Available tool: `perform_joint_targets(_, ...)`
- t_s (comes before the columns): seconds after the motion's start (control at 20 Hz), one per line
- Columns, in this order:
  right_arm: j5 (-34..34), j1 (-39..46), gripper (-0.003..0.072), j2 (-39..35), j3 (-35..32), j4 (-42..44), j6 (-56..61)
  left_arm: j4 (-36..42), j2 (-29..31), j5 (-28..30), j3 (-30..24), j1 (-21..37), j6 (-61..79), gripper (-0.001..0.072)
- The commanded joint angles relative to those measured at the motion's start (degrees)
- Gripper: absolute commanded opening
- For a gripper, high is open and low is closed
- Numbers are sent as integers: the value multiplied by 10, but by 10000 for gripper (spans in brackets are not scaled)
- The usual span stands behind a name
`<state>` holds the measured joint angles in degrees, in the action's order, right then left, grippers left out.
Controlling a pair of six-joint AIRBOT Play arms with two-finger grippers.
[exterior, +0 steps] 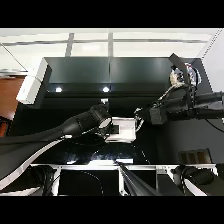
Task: Fold the box and place the chain.
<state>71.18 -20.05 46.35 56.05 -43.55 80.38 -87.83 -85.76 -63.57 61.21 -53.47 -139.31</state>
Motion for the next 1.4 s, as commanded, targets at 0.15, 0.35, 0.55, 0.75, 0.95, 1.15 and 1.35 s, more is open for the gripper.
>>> perform_joint_targets(0.15,32,0,43,0,-1,-54,13,0,0,0,0,0,0,31)
perform_joint_targets(0.35,48,0,44,0,-1,-146,45,0,0,0,0,0,0,31)
perform_joint_targets(0.55,77,-1,43,0,-1,-138,49,0,0,0,0,0,0,30)
perform_joint_targets(0.75,70,-1,43,4,-10,-56,27,0,0,0,0,0,0,31)
perform_joint_targets(0.95,57,-1,43,20,-54,-3,-7,0,0,0,0,0,0,31)
perform_joint_targets(1.15,5,-23,45,45,-87,0,-29,0,0,0,0,0,0,31)
perform_joint_targets(1.35,-49,-58,45,99,-99,-24,-33,0,0,0,0,0,0,31)
